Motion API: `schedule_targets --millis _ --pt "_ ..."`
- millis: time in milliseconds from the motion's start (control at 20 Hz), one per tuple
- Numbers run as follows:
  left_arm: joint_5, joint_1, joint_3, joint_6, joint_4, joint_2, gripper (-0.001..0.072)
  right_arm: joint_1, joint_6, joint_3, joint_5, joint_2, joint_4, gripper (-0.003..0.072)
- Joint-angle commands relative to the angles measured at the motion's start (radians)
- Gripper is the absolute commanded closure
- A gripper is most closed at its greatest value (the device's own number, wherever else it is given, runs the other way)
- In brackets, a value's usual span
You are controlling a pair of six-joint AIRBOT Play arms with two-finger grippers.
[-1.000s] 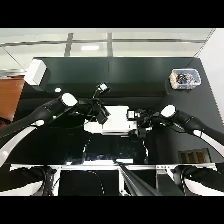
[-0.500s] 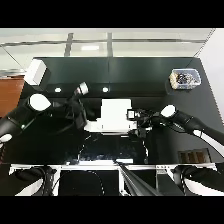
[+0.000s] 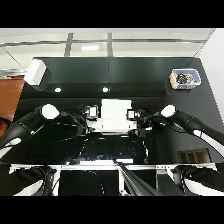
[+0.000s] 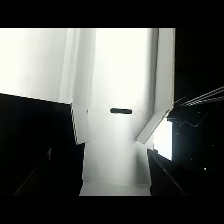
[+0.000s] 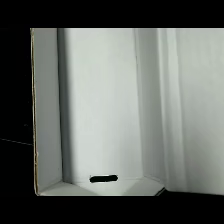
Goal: Fold the box and place the chain.
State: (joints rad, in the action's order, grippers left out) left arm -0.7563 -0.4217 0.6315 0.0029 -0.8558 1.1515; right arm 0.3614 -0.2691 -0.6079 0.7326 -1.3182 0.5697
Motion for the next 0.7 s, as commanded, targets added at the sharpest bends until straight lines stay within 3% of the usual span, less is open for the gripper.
schedule_targets --millis 0,400,550,650 --pt "-0.003 -0.005 0.008 0.021 0.012 0.046 -0.0002 0.0 0.0 0.0 0.001 -0.001 0.0 0.0278" --pt "-0.045 -0.011 0.009 0.128 0.165 0.091 0.0044 0.0 0.0 0.0 0.0 -0.001 0.0 0.0277" --pt "-0.065 -0.011 0.009 0.128 0.159 0.091 0.0323 0.0 0.0 0.0 0.0 -0.001 0.0 0.0277" --pt "-0.064 -0.011 0.009 0.128 0.157 0.091 0.036 0.0 0.0 0.0 0.001 -0.001 0.0 0.0278"
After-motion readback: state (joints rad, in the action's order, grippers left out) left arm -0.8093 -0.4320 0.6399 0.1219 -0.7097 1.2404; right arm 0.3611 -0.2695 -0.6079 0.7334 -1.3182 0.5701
